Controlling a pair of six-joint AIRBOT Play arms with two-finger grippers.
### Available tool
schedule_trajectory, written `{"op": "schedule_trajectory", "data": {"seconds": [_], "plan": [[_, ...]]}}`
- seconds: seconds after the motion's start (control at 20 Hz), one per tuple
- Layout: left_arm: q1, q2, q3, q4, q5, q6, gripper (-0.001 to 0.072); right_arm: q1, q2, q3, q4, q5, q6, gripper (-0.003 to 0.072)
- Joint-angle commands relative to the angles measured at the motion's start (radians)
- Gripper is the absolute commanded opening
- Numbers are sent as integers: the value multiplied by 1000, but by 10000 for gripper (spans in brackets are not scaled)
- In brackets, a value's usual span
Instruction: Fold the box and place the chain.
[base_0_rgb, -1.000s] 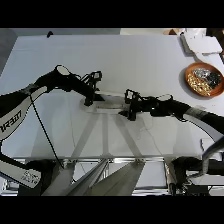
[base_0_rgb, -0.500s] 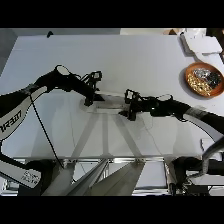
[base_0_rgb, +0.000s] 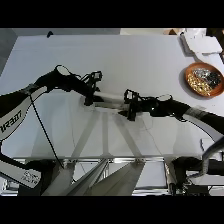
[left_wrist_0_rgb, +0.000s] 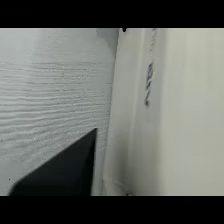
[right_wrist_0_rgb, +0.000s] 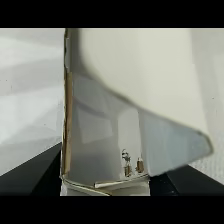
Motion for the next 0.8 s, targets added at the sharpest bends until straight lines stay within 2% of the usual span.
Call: {"op": "schedule_trajectory", "data": {"seconds": [0.0, 0.3, 0.75], "plan": [[1, 2, 1, -18, -8, 2, 351, 0, 0, 1, 1, -3, 5, 448], [39, 29, 1, -2, -64, -23, 351, 0, 0, 1, 1, -3, 5, 448], [208, 159, 1, 40, -201, -60, 340, 0, 0, 1, 1, -3, 5, 448]]}}
